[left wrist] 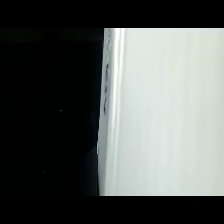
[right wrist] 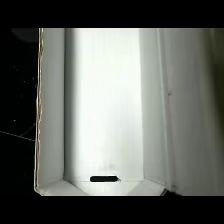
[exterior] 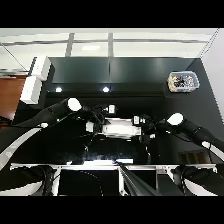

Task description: Fold the box and place the chain.

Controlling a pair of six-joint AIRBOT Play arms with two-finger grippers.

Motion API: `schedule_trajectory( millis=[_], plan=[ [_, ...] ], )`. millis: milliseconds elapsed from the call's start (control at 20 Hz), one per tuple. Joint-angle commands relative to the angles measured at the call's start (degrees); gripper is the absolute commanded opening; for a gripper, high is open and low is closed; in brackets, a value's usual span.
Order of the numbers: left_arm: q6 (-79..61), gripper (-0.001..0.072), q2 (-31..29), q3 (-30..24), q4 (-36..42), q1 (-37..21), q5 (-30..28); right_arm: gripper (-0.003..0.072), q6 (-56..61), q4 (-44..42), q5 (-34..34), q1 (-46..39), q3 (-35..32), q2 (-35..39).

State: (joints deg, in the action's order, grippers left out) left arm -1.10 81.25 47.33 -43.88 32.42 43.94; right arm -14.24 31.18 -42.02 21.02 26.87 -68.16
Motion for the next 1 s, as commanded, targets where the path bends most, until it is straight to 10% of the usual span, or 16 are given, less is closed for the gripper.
schedule_trajectory(
  millis=[0, 350, 550, 700, 950],
  plan=[
    [0.0, 0.0028, 0.0, 0.0, 0.0, 0.0, 0.0, 0.0622, 2.3, 2.3, 1.2, 0.5, 0.0, -0.2],
    [0.0, 0.0029, 0.0, 0.0, 0.0, 0.0, 0.0, 0.062, 3.1, 2.1, 2.2, 0.5, 0.0, -0.2],
    [0.5, 0.0032, 0.0, 0.0, 0.0, 0.0, 0.4, 0.0369, 3.1, 2.1, 2.2, 0.5, 0.0, -0.2],
    [4.8, 0.0396, -1.9, 0.5, -3.1, 0.0, 2.1, 0.0245, 2.5, 2.2, 1.2, 0.5, 0.0, -0.2],
    [24.4, 0.0424, -10.2, 0.9, -19.0, 0.0, 9.4, 0.0245, 2.1, 2.5, 0.6, 0.5, 0.0, -0.2]
  ],
)
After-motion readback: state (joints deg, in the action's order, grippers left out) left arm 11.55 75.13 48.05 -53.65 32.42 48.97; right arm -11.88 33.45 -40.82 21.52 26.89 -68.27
